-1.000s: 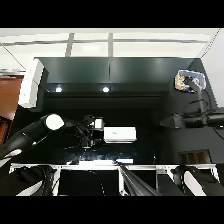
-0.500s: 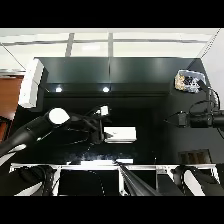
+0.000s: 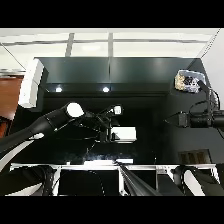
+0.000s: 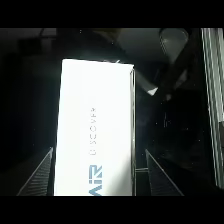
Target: Fold the box and place the chain.
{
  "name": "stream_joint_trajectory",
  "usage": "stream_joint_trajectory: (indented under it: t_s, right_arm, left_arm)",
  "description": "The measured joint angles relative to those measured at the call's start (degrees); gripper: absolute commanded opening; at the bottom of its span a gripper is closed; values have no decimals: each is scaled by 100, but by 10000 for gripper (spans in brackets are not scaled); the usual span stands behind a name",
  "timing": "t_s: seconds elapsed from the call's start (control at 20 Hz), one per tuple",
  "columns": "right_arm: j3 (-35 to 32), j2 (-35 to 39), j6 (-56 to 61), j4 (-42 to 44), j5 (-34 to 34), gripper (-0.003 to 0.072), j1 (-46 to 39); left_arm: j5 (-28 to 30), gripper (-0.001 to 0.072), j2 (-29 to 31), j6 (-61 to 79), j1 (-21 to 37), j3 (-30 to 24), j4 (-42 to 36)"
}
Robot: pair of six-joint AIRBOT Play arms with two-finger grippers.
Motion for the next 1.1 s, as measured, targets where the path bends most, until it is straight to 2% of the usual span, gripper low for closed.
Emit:
stream_joint_trajectory:
  t_s: [0.8,1.1]
  right_arm:
    - [0,0,0,-4,-22,10,0]
    - [0,-2,-2,-7,-22,10,0]
  left_arm:
    - [-92,709,-17,-111,-177,221,417]
    - [35,710,-17,-422,-177,260,483]
